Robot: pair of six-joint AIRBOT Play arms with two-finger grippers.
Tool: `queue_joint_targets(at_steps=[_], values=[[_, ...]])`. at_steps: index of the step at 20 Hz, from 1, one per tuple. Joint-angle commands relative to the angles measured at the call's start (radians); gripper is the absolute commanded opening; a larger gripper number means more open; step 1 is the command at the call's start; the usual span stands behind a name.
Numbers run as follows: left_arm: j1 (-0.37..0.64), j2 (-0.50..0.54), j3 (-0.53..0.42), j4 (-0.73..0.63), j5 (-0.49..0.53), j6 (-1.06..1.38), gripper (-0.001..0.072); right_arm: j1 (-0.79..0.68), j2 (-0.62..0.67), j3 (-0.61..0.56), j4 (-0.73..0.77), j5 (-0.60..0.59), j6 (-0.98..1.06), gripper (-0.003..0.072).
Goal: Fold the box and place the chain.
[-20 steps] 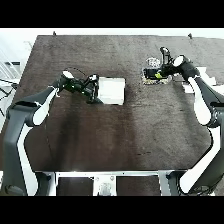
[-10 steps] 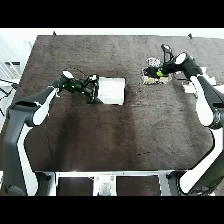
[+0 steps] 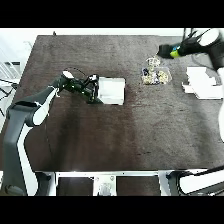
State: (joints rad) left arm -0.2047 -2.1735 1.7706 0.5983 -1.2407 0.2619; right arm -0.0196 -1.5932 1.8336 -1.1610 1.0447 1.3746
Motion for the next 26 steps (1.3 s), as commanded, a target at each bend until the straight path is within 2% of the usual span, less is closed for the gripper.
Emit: queue_joint_targets(at_steps=[1, 5, 9, 15, 18, 22, 26], values=[[0.001, 0.000, 0.001, 0.000, 0.000, 0.000, 0.0480, 0.031, 0.182, 0.001, -0.002, 0.023, -0.026, 0.0011], [0.001, 0.000, 0.001, 0.000, 0.000, 0.000, 0.0480, 0.084, 0.323, 0.000, -0.002, 0.027, -0.034, 0.0012], [0.001, 0.000, 0.001, 0.000, 0.000, 0.000, 0.0480, 0.156, 0.399, 0.000, -0.003, 0.061, -0.045, 0.0011], [0.001, 0.000, 0.001, 0.000, 0.000, 0.000, 0.0480, 0.280, 0.418, -0.007, -0.002, 0.138, -0.044, 0.0012], [0.001, 0.000, 0.001, 0.000, -0.001, 0.000, 0.0480, 0.344, 0.418, -0.036, -0.002, 0.138, -0.044, 0.0012], [0.001, 0.000, 0.001, 0.000, -0.001, 0.000, 0.0480, 0.408, 0.417, -0.112, -0.002, 0.097, -0.043, 0.0012], [0.001, 0.000, 0.001, 0.000, -0.001, 0.000, 0.0480, 0.437, 0.410, -0.227, 0.029, -0.040, -0.044, 0.0012]])
